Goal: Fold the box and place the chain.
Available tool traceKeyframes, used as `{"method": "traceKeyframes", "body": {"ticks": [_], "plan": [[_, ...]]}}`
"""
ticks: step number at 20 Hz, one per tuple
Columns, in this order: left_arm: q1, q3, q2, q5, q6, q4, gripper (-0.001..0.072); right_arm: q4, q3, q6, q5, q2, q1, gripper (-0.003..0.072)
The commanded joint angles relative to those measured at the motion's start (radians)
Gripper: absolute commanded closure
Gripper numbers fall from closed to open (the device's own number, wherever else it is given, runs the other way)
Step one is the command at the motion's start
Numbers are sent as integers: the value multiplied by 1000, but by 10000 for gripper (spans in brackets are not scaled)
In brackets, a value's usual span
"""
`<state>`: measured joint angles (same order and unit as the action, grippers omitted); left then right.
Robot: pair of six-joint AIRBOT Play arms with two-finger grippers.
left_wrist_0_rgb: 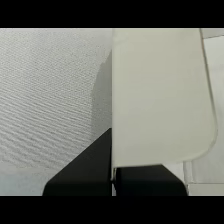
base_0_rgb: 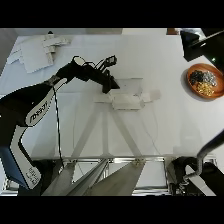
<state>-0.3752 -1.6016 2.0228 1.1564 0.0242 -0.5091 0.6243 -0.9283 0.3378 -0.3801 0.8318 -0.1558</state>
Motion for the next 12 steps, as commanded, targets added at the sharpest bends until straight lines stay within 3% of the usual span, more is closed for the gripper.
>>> {"method": "traceKeyframes", "body": {"ticks": [1, 7, 12], "plan": [[0, 0, 1, 0, 0, 0, 699, 34, -1, -129, -192, -1, 0, 105], [0, 0, 1, 0, 1, 0, 699, 35, -1, -553, -635, -2, 63, 107], [0, 0, 1, 0, 2, 0, 699, 64, -1, -544, -707, -2, 105, 107]]}}
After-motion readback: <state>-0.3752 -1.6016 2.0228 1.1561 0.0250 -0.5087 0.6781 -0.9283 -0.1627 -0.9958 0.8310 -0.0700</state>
